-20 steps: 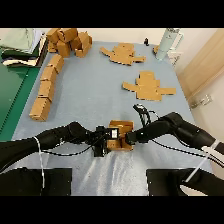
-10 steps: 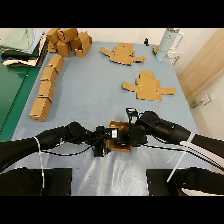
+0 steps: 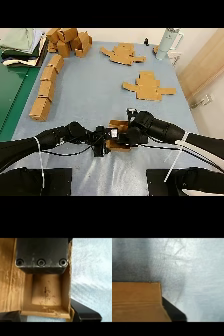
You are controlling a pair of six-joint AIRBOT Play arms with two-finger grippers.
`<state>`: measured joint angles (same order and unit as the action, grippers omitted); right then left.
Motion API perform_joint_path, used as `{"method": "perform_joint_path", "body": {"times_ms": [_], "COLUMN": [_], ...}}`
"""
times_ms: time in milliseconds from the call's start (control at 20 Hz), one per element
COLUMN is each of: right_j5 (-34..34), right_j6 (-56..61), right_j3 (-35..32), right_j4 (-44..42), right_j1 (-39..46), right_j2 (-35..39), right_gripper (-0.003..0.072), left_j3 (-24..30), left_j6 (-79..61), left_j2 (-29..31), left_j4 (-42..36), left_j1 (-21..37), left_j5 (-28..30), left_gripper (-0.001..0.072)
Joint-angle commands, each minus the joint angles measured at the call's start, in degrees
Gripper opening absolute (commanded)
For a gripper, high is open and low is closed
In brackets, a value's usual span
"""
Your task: Fold the box.
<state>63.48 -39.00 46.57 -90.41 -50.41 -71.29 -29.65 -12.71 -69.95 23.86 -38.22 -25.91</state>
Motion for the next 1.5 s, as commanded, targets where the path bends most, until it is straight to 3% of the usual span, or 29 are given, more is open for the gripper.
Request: {"method": "perform_joint_path", "body": {"times_ms": [0,500,650,700,800,850,950,1100,1250,1350,1450], "right_j5": [1.8,4.9,10.8,14.0,18.4,18.7,15.9,4.7,-3.5,-1.1,3.3], "right_j6": [-0.7,-1.0,-0.7,-0.7,-1.4,-3.6,-11.3,-28.3,-54.1,-76.8,-87.1], "right_j3": [0.5,0.9,0.9,0.8,0.8,0.6,0.5,0.6,0.7,1.4,2.8], "right_j4": [2.2,2.2,3.9,6.0,12.3,13.8,12.9,3.4,-19.7,-40.8,-50.6], "right_j1": [0.0,0.0,0.5,0.8,2.0,3.9,10.6,24.3,38.2,44.9,46.4], "right_j2": [0.2,10.2,15.3,16.0,16.0,15.9,15.3,12.9,7.7,2.4,-2.4], "right_gripper": [0.0379,0.0387,0.0372,0.0313,0.0066,0.0005,0.0004,0.0004,0.0004,0.0004,0.0003], "left_j3": [0.0,0.0,0.0,0.0,0.0,0.0,0.0,0.0,0.0,0.0,0.0], "left_j6": [0.1,0.1,0.1,0.1,0.1,0.1,0.1,0.1,0.1,0.1,0.1], "left_j2": [0.0,0.0,0.0,0.0,0.0,0.0,0.0,0.0,0.0,0.0,0.0], "left_j4": [0.0,0.0,0.0,0.0,0.0,0.0,0.0,0.0,0.0,0.0,0.0], "left_j1": [0.0,0.0,0.0,0.0,0.0,0.0,0.0,0.0,0.0,0.0,0.0], "left_j5": [0.0,0.0,0.0,0.0,0.0,0.0,0.0,0.0,0.0,0.0,0.0], "left_gripper": [0.0603,0.0603,0.0603,0.0603,0.0603,0.0603,0.0603,0.0603,0.0603,0.0603,0.0603]}}
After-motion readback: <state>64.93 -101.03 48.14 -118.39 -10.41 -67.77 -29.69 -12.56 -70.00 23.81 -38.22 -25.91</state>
